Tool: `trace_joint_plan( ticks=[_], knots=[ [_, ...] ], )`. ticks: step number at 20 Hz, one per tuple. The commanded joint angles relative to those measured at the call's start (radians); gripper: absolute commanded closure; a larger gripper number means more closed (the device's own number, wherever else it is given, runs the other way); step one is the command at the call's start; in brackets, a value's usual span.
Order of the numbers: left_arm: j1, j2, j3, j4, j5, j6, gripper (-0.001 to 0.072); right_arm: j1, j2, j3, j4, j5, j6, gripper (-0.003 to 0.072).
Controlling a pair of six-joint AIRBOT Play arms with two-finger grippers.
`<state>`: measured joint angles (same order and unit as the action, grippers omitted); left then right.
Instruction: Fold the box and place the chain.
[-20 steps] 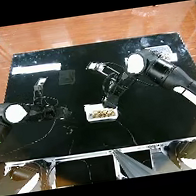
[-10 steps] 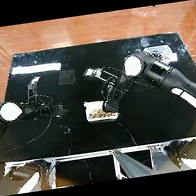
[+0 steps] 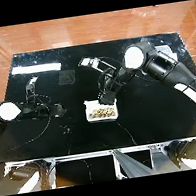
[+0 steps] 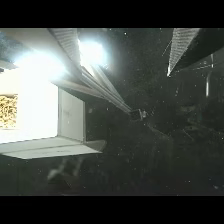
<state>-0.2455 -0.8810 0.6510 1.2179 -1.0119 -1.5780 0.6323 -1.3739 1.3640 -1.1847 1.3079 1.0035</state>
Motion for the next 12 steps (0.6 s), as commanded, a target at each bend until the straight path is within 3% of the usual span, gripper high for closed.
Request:
trace_joint_plan(
  ticks=[1, 7, 12],
  knots=[
    [0.001, 0.0, 0.0, 0.0, -0.017, 0.0, 0.0072, -0.015, -0.019, 0.03, -0.063, -0.027, 0.033, -0.0023],
    [0.001, 0.0, 0.0, 0.0, -0.034, 0.0, 0.0072, -0.014, -0.118, 0.03, 0.059, 0.149, -0.021, -0.0023],
    [0.001, 0.0, 0.0, 0.001, -0.036, 0.0, 0.0072, -0.012, -0.126, 0.03, 0.058, 0.171, -0.047, -0.0023]
  ],
)
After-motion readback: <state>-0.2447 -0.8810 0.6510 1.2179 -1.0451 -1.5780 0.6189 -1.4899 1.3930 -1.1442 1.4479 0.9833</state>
